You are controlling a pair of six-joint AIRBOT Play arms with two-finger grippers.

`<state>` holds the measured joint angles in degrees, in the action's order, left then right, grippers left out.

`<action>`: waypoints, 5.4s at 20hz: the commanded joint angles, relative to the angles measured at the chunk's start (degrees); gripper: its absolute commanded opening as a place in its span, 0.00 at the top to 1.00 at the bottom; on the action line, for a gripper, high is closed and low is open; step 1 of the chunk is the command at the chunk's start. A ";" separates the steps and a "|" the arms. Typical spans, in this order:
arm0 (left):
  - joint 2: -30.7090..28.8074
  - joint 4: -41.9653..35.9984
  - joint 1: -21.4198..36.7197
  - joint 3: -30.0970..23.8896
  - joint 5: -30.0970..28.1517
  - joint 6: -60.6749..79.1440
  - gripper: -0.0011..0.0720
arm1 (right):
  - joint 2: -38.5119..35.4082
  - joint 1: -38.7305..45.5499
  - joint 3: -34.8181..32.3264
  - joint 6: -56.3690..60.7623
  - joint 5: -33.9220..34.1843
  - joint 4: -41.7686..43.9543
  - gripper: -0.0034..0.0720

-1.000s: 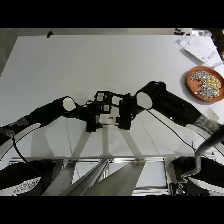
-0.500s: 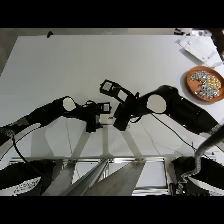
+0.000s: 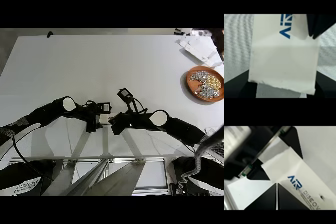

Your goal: Fold the box and place the chain.

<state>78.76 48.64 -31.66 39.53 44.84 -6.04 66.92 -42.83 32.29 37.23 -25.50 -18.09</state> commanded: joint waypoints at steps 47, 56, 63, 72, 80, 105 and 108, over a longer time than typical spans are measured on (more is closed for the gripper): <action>-0.02 0.00 0.02 0.02 0.00 0.00 0.59 | -23.82 31.17 -5.38 62.40 -57.61 -66.40 0.95; -1.57 -0.15 0.24 0.04 1.07 -1.18 0.98 | -23.82 31.15 -5.38 64.98 -55.01 -59.41 0.94; -20.83 14.29 8.37 0.04 -4.72 -23.06 0.98 | -23.82 31.15 -5.40 64.92 -48.50 -59.32 0.94; -29.24 26.88 41.97 0.02 -2.62 -51.10 0.98 | -23.82 31.15 -5.40 62.75 -44.04 -59.52 0.94; -19.78 26.84 55.91 0.00 1.81 -58.71 0.98 | -23.82 31.15 -5.40 62.77 -44.02 -59.52 0.94; -29.66 26.84 55.89 0.00 10.08 -58.49 0.04 | -23.82 31.17 -5.38 62.79 -44.00 -59.47 0.94; -31.34 26.80 55.89 0.00 10.05 -58.49 0.04 | -23.82 31.17 -5.38 62.79 -44.00 -59.49 0.94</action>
<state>49.60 75.44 24.16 39.51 54.61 -64.53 43.13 -11.70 26.87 100.01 -69.49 -77.58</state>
